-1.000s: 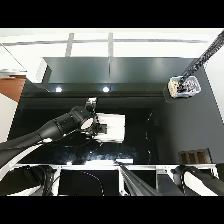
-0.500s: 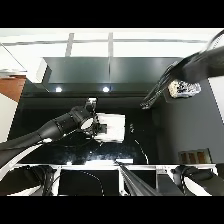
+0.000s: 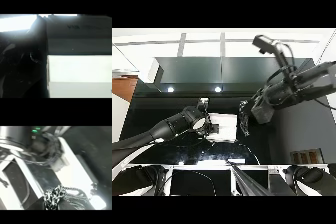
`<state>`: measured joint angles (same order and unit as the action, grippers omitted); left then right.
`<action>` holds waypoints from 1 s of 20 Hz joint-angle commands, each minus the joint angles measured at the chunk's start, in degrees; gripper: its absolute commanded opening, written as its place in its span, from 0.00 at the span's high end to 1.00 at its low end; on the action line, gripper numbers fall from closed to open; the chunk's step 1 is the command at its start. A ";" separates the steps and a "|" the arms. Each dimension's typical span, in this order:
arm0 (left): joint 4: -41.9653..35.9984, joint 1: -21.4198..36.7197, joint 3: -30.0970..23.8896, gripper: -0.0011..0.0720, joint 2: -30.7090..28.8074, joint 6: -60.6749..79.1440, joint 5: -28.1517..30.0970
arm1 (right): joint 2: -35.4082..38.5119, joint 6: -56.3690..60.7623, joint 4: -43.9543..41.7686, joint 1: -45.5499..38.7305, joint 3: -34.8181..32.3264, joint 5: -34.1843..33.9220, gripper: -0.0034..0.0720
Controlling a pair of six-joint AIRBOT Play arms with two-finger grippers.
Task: Fold the box and place the chain.
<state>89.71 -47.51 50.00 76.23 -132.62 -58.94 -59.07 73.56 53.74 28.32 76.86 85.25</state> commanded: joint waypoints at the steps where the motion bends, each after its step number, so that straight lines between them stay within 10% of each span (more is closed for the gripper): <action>1: 0.02 0.04 0.04 0.95 0.00 -0.02 0.17 | -0.83 -0.96 -4.28 2.64 -2.95 -5.95 0.90; 20: -0.17 0.04 0.04 0.95 0.00 -0.04 0.17 | -11.17 -2.12 -2.49 6.80 -14.51 -12.44 0.89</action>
<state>89.69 -47.51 49.98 76.23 -132.60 -58.74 -69.30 71.46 50.87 34.37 64.31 73.82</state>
